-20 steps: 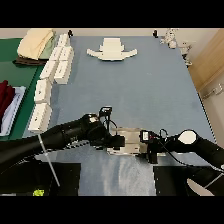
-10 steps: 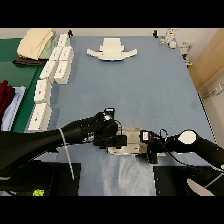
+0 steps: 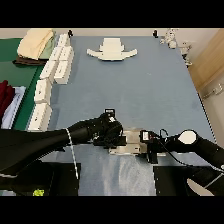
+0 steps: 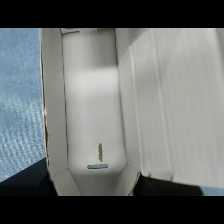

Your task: Fold the box.

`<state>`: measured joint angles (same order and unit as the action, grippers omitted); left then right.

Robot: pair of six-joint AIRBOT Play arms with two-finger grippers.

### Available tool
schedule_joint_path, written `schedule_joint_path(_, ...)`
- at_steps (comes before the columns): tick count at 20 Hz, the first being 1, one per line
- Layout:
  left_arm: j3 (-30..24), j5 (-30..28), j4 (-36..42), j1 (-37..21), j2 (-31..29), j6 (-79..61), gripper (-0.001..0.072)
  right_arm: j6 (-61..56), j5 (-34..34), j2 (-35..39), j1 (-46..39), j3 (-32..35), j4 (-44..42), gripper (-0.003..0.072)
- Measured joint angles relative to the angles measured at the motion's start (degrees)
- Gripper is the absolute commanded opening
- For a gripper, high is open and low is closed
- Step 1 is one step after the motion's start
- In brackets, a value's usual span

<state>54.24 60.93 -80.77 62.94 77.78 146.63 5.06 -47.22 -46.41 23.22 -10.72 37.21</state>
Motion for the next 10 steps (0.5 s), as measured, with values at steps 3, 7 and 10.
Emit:
schedule_joint_path(3, 0.0, -0.02, -0.13, 0.2, 0.07, 0.46, 0.0016, 0.0, 0.0, 0.0, 0.0, 0.0, 0.0, 0.057)
schedule_joint_path(7, 0.98, -1.4, 0.11, 0.35, 0.07, -0.44, 0.0548, -0.11, -0.02, 0.0, 0.0, 0.0, -0.13, 0.057)
schedule_joint_path(10, 2.67, 0.96, -0.48, 0.33, -0.07, -1.55, 0.0548, -0.09, -0.02, 0.0, 0.0, 0.0, -0.13, 0.057)
